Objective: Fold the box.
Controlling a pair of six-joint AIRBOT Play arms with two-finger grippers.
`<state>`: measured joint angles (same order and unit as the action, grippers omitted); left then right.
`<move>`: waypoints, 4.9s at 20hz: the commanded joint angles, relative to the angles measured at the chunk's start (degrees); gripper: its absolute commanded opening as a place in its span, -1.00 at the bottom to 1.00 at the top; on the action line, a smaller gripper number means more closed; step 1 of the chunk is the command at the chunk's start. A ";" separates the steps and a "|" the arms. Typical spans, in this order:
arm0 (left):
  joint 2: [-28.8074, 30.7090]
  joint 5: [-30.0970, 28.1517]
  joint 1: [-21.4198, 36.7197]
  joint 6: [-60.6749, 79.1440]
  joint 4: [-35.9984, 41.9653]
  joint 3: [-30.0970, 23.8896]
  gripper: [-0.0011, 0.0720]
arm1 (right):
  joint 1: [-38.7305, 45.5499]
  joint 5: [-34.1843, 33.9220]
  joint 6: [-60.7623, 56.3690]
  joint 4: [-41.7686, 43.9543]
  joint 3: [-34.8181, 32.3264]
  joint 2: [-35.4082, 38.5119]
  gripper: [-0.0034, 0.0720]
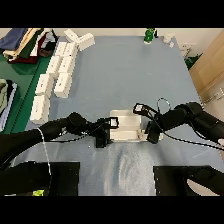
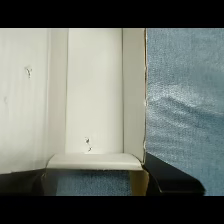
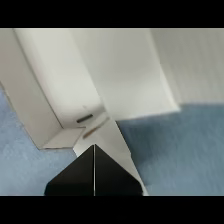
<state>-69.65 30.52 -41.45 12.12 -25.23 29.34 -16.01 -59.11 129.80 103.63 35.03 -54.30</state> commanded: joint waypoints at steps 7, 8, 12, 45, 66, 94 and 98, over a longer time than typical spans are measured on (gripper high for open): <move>0.00 -0.02 0.02 0.00 -0.02 0.00 0.32 | 19.52 -9.60 -52.02 -17.64 0.00 4.07 -0.90; 0.00 -0.04 0.02 0.02 -0.02 0.00 0.32 | 23.96 -9.07 -48.70 -12.26 0.00 2.58 -0.90; 0.00 -0.02 0.02 0.00 -0.02 0.00 0.32 | 39.10 -10.99 -31.91 12.31 0.02 -6.05 -0.91; 0.00 0.00 0.00 0.02 -0.02 0.00 0.32 | 22.23 -15.72 -15.98 31.63 -1.55 -4.81 0.33; 0.00 0.00 0.02 0.02 -0.02 0.00 0.32 | -13.05 -5.88 -71.80 -8.31 9.99 -8.02 0.23; 0.00 0.02 0.00 0.02 -0.02 0.00 0.32 | -19.02 -9.33 -85.55 -18.93 15.15 -19.69 -0.82; 0.00 0.00 0.02 0.02 -0.02 0.00 0.32 | -18.99 -9.38 -84.28 -17.59 15.15 -17.92 0.38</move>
<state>-69.67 30.52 -41.45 12.10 -25.23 29.32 -34.98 -68.51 44.60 85.03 50.13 -73.19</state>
